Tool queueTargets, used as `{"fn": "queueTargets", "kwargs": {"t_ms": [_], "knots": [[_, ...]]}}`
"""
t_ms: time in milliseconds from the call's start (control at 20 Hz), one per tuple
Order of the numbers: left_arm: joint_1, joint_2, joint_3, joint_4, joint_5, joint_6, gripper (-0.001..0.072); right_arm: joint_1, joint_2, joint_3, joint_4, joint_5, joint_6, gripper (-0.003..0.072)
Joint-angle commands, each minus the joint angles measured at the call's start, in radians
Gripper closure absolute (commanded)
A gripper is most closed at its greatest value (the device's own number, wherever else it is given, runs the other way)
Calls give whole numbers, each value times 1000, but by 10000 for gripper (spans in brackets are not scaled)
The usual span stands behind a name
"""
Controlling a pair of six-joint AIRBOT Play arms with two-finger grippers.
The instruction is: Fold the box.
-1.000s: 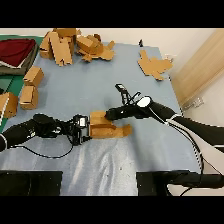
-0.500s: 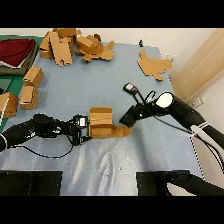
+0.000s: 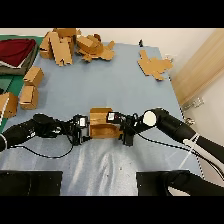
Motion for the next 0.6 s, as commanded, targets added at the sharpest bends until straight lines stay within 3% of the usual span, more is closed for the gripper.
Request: {"fn": "queueTargets", "kwargs": {"t_ms": [0, 300, 350, 400, 500, 550], "knots": [[0, 0, 0, 0, 0, 0, 188, 30, 1, -6, -18, -154, -10, 217], [0, 0, 0, 0, 0, 0, 188, 30, -35, -6, 28, -165, -10, 218], [0, 0, 0, 0, 0, 0, 188, 32, -48, -6, 39, -164, -10, 249], [0, 0, 0, 0, -1, 0, 187, 35, -57, -6, 46, -160, -10, 349], [0, 0, 0, 0, -1, 0, 187, 48, -68, -6, 58, -146, -10, 453], [0, 0, 0, 0, -1, 0, 188, 58, -68, -6, 59, -142, -10, 547]]}}
